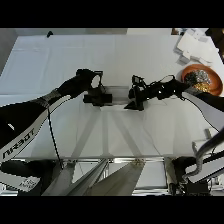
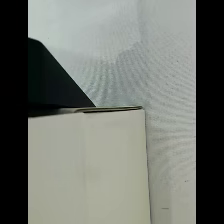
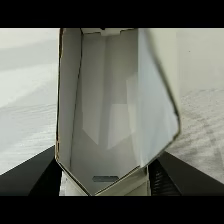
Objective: Fold the box and place the chain.
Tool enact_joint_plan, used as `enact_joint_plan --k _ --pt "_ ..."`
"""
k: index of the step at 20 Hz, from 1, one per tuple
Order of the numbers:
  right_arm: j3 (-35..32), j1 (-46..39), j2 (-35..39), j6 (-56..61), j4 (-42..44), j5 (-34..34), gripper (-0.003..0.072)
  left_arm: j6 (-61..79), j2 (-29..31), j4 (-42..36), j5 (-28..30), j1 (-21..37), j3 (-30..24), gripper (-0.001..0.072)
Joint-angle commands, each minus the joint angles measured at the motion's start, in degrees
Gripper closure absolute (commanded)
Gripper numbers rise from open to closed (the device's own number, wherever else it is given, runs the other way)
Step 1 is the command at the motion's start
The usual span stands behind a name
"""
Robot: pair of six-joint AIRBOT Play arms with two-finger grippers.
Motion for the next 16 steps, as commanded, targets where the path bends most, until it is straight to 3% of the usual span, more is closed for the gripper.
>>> enact_joint_plan --k 1,6,7,8,9,13,15,16 --pt "0.04 0.00 -0.02 -0.11 -0.11 -0.07 0.0230 0.11 -0.04 0.63 1.27 -0.09 0.07 0.0700" --pt "0.04 0.00 -0.02 -0.11 -0.11 -0.07 0.0230 2.12 0.17 0.57 2.25 -0.09 0.07 0.0680" --pt "0.04 0.00 -0.02 -0.11 -0.11 -0.07 0.0230 2.16 0.44 0.63 2.27 -0.09 0.07 0.0593" --pt "0.04 0.00 -0.02 -0.11 -0.11 -0.07 0.0230 2.12 0.87 0.63 2.32 0.00 0.07 0.0461" --pt "0.04 0.00 -0.02 -0.11 -0.11 -0.07 0.0230 2.16 1.42 0.70 2.27 0.07 0.07 0.0425" --pt "0.04 0.00 -0.02 -0.11 -0.11 -0.07 0.0230 2.23 4.37 -0.33 0.87 0.33 0.07 0.0412" --pt "0.04 0.00 -0.02 -0.11 -0.11 -0.07 0.0230 5.53 6.23 -2.05 -1.51 0.96 0.07 0.0216" --pt "0.04 0.00 -0.02 -0.11 -0.11 -0.07 0.0230 7.82 7.21 -3.50 -3.15 1.90 0.07 0.0190"
